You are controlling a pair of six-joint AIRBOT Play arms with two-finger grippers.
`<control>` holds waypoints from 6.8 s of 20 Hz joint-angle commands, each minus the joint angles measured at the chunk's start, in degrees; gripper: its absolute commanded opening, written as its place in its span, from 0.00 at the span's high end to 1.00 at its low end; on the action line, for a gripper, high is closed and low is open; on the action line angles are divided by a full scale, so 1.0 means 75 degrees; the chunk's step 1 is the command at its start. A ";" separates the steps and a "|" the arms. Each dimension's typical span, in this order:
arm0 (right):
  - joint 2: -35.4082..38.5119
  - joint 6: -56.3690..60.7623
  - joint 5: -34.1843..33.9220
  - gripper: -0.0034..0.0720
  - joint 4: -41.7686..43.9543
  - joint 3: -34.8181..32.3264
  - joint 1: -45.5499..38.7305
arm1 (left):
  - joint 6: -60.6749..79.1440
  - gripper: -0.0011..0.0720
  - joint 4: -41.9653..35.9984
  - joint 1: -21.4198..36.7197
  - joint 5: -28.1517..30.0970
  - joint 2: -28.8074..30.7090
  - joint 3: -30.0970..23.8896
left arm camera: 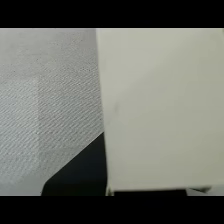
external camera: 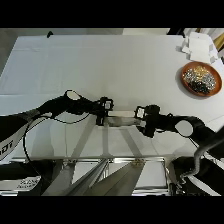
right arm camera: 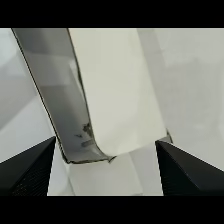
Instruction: Fold the box and place the chain.
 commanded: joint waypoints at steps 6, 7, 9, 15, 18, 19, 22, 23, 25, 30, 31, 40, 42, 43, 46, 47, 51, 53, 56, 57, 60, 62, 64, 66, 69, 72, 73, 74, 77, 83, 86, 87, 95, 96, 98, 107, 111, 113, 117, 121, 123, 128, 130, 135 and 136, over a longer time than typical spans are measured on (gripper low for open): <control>-0.1151 -0.3118 0.0318 0.04 0.2081 0.0006 -0.0825 | 0.0003 0.97 0.0003 -0.0006 0.0003 0.0000 0.0006; -0.1297 -0.3794 0.0373 0.04 0.2576 0.0006 -0.0956 | 0.0003 0.97 0.0003 -0.0006 0.0003 0.0000 0.0006; -0.1588 -0.5187 0.0600 0.04 0.3453 0.0006 -0.1241 | 0.0003 0.97 0.0003 -0.0006 0.0003 0.0000 0.0006; -0.1955 -0.6601 0.1209 0.04 0.4013 0.0006 -0.1856 | 0.0003 0.97 0.0003 -0.0006 0.0003 0.0000 0.0006; -0.2171 -0.6694 0.1282 0.06 0.4336 0.0009 -0.1918 | 0.0003 0.97 0.0003 -0.0006 0.0003 0.0000 0.0006; -0.2308 -0.6892 0.1335 0.06 0.4403 0.0006 -0.1915 | 0.0003 0.97 0.0003 -0.0006 0.0003 0.0000 0.0006; -0.2547 -0.7143 0.1378 0.07 0.4581 0.0009 -0.1915 | 0.0003 0.97 0.0003 -0.0006 0.0003 0.0000 0.0006; -0.2547 -0.7280 0.1381 0.07 0.4663 0.0009 -0.1915 | 0.0003 0.97 0.0003 -0.0006 0.0003 0.0000 0.0006; -0.2547 -0.7411 0.1378 0.07 0.4788 0.0009 -0.1915 | 0.0003 0.97 0.0003 -0.0006 0.0003 0.0000 0.0006; -0.2573 -0.7458 0.1352 0.07 0.4943 0.0009 -0.1915 | 0.0003 0.97 0.0003 -0.0006 0.0003 0.0000 0.0006; -0.2585 -0.7458 0.1355 0.07 0.4945 0.0009 -0.1900 | 0.0003 0.97 0.0003 -0.0006 0.0003 0.0000 0.0006; -0.3110 -0.7461 0.1090 0.25 0.4960 0.0064 -0.1623 | 0.0003 0.97 0.0003 -0.0006 0.0003 0.0000 0.0006; -0.3110 -0.7458 0.1087 0.37 0.4957 0.0064 -0.1623 | 0.0003 0.97 0.0003 -0.0006 0.0003 0.0000 0.0006; -0.3110 -0.7458 0.1090 0.42 0.4957 0.0064 -0.1623 | 0.0003 0.97 0.0003 -0.0006 0.0003 0.0000 0.0006; -0.3107 -0.7452 0.1096 0.42 0.4954 0.0064 -0.1623 | 0.0003 0.97 0.0003 -0.0006 0.0003 0.0000 0.0006; -0.3107 -0.7452 0.1099 0.42 0.4948 0.0064 -0.1623 | 0.0003 0.97 0.0003 -0.0006 0.0003 0.0000 0.0006; -0.3101 -0.7370 0.1262 0.29 0.4969 0.0064 -0.1623 | 0.0003 0.97 0.0003 -0.0006 0.0003 0.0000 0.0006; -0.3098 -0.7367 0.1411 0.20 0.5068 0.0064 -0.1647 | 0.0003 0.97 0.0003 -0.0006 0.0003 0.0000 0.0006; -0.3098 -0.7370 0.1763 0.07 0.5135 0.0064 -0.1810 | 0.0003 0.97 0.0003 -0.0006 0.0003 0.0000 0.0006; -0.3098 -0.7370 0.1813 0.06 0.5138 0.0064 -0.1848 | 0.0003 0.97 0.0003 -0.0006 0.0003 0.0000 0.0006; -0.3098 -0.7373 0.1953 0.05 0.5351 0.0064 -0.1862 | 0.0003 0.97 0.0003 -0.0006 0.0003 0.0000 0.0006; -0.3098 -0.7405 0.2133 0.03 0.5467 0.0064 -0.1859 | 0.0003 0.97 0.0003 -0.0006 0.0003 0.0000 0.0006; -0.3098 -0.7405 0.2151 0.02 0.5479 0.0064 -0.1862 | 0.0003 0.97 0.0003 -0.0006 0.0003 0.0000 0.0006; -0.3098 -0.7428 0.2034 0.09 0.5479 0.0064 -0.1862 | 0.0003 0.97 0.0003 -0.0006 0.0003 0.0000 0.0006; -0.3101 -0.7463 0.1775 0.18 0.5426 0.0064 -0.1859 | 0.0003 0.97 0.0003 -0.0006 0.0003 0.0000 0.0006; -0.3101 -0.7463 0.1515 0.26 0.5246 0.0064 -0.1859 | 0.0003 0.97 0.0003 -0.0006 0.0003 0.0000 0.0006; -0.3101 -0.7463 0.1478 0.26 0.5246 0.0064 -0.1859 | 0.0003 0.97 0.0003 -0.0006 0.0003 0.0000 0.0006; -0.3101 -0.7469 0.1457 0.28 0.5240 0.0064 -0.1859 | 0.0003 0.97 0.0003 -0.0006 0.0003 0.0000 0.0006; -0.3104 -0.7600 0.1460 0.34 0.5217 0.0064 -0.1859 | 0.0003 0.97 0.0003 -0.0006 0.0003 0.0000 0.0006; -0.3104 -0.7597 0.1466 0.41 0.5077 0.0064 -0.1859 | 0.0003 0.97 0.0003 -0.0006 0.0003 0.0000 0.0006; -0.3101 -0.7597 0.1469 0.41 0.5077 0.0064 -0.1859 | 0.0003 0.97 0.0003 -0.0006 0.0003 0.0000 0.0006; -0.3101 -0.7597 0.1466 0.41 0.5077 0.0061 -0.1859 | 0.0003 0.97 0.0003 -0.0006 0.0003 0.0000 0.0006; -0.3101 -0.7597 0.1469 0.41 0.5077 0.0064 -0.1859 | 0.0003 0.97 0.0003 -0.0006 0.0003 0.0000 0.0006; -0.3101 -0.7597 0.1469 0.41 0.5077 0.0064 -0.1859 | 0.0003 0.97 0.0003 -0.0006 0.0003 0.0000 0.0006; -0.3101 -0.7597 0.1475 0.41 0.5077 0.0064 -0.1859 | 0.0003 0.97 0.0003 -0.0006 0.0003 0.0000 0.0006; -0.3101 -0.7597 0.1475 0.41 0.5077 0.0064 -0.1859 | 0.0003 0.97 0.0003 -0.0006 0.0003 0.0000 0.0006; -0.3101 -0.7597 0.1475 0.41 0.5077 0.0064 -0.1859 | 0.0003 0.97 0.0003 -0.0006 0.0003 0.0000 0.0006; -0.3101 -0.7597 0.1475 0.41 0.5077 0.0061 -0.1859 | 0.0003 0.97 0.0003 -0.0006 0.0003 0.0000 0.0006; -0.3101 -0.7597 0.1475 0.41 0.5077 0.0064 -0.1859 | 0.0003 0.97 0.0003 -0.0006 0.0003 0.0000 0.0006; -0.3101 -0.7597 0.1475 0.41 0.5077 0.0064 -0.1859 | 0.0003 0.97 0.0003 -0.0006 0.0003 0.0000 0.0006; -0.3101 -0.7597 0.1475 0.41 0.5077 0.0064 -0.1859 | 0.0003 0.97 0.0003 -0.0006 0.0003 0.0000 0.0006; -0.3101 -0.7597 0.1475 0.41 0.5077 0.0064 -0.1859 | 0.0003 0.97 0.0003 -0.0006 0.0003 0.0000 0.0006; -0.3101 -0.7597 0.1475 0.41 0.5077 0.0064 -0.1859 | 0.0003 0.97 0.0003 -0.0006 0.0000 -0.0003 0.0006; -0.3101 -0.7597 0.1475 0.41 0.5077 0.0064 -0.1859 | 0.0020 0.53 0.0012 0.0015 0.0000 0.0017 0.0006; -0.3101 -0.7597 0.1475 0.41 0.5074 0.0064 -0.1859 | -0.0003 0.36 0.0006 0.0035 -0.0009 0.0052 0.0006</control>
